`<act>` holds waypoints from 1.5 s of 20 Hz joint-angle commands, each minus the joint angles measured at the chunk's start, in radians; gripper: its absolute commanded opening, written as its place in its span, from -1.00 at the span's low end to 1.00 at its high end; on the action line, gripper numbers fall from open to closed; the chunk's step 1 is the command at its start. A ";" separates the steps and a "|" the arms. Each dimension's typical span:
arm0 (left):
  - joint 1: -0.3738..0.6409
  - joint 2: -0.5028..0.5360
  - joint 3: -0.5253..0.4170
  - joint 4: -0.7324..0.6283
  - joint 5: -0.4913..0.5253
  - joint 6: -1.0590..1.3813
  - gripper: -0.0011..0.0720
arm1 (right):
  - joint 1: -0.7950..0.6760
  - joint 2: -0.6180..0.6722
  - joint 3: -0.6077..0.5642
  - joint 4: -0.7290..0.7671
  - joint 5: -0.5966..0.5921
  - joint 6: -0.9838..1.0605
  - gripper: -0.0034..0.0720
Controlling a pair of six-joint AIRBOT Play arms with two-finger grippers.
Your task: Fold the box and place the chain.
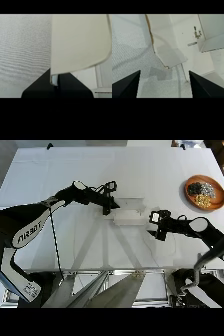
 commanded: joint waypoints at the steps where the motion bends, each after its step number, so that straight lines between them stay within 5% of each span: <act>1: 0.000 -0.001 0.000 -0.002 0.000 0.000 -0.93 | -0.010 -0.115 0.031 0.143 -0.079 -0.129 0.89; 6: 0.000 -0.001 0.000 -0.002 0.000 0.000 -0.93 | -0.010 -0.208 0.071 0.303 -0.079 -0.254 0.89; 14: 0.000 -0.001 0.000 -0.002 0.000 0.000 -0.93 | -0.010 -0.217 0.144 0.314 0.003 -0.238 0.89; 25: 0.000 -0.001 0.000 -0.002 0.000 0.000 -0.93 | -0.017 -0.217 0.181 0.269 -0.044 -0.158 0.89; 30: 0.000 -0.001 0.000 -0.002 0.000 0.000 -0.93 | -0.070 -0.267 0.237 0.265 0.095 -0.137 0.89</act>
